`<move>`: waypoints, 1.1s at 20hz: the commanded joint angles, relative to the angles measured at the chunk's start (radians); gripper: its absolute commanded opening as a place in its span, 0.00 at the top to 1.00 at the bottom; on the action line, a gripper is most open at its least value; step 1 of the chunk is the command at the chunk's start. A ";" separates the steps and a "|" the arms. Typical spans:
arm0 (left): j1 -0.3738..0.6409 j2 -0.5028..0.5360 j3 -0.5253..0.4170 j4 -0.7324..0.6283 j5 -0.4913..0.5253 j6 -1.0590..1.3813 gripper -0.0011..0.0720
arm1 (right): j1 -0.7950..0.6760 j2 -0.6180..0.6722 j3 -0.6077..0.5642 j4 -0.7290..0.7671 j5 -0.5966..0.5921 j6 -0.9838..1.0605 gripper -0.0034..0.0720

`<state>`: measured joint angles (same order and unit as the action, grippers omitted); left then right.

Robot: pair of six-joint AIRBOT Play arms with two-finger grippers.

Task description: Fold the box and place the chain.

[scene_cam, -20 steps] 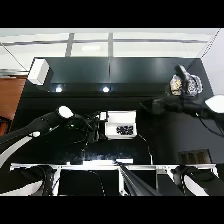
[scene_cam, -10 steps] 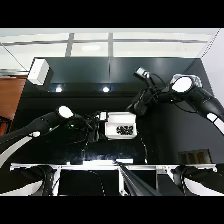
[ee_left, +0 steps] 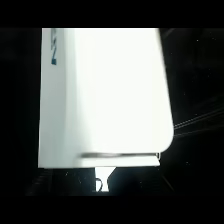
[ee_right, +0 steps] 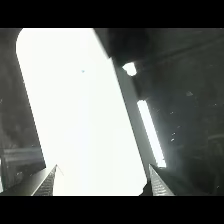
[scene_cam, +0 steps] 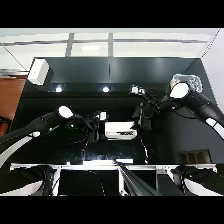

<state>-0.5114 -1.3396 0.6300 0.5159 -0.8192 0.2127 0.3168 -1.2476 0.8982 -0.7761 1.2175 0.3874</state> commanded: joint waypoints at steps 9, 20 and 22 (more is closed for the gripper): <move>0.000 0.000 0.001 -0.002 -0.002 0.001 0.35 | 0.002 0.150 -0.143 0.186 -0.176 -0.116 0.07; 0.000 0.000 0.001 -0.002 -0.002 0.001 0.35 | -0.011 0.150 -0.158 0.248 -0.303 -0.106 0.07; 0.000 0.000 0.001 -0.002 -0.002 0.000 0.35 | -0.011 0.150 -0.202 0.248 -0.301 -0.107 0.07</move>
